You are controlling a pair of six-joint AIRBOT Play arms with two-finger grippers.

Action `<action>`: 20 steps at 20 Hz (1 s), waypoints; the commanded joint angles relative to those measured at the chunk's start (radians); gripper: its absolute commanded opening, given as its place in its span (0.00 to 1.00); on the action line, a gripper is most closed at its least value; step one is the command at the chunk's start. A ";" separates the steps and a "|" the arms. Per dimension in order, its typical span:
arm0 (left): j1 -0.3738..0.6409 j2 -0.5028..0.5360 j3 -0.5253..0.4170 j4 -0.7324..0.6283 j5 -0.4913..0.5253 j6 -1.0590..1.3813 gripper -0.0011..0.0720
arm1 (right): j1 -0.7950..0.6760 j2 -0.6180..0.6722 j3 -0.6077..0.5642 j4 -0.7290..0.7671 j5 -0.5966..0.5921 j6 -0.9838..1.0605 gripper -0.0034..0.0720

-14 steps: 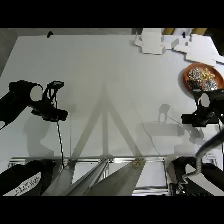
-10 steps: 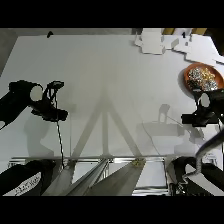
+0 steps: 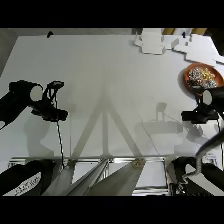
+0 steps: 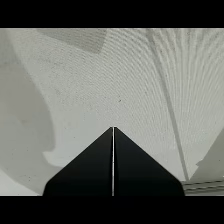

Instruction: Fold the box and place the chain.

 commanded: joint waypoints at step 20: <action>0.001 0.000 -0.001 0.000 0.000 0.000 0.03 | -0.515 -0.132 0.159 -0.225 0.014 -0.128 0.70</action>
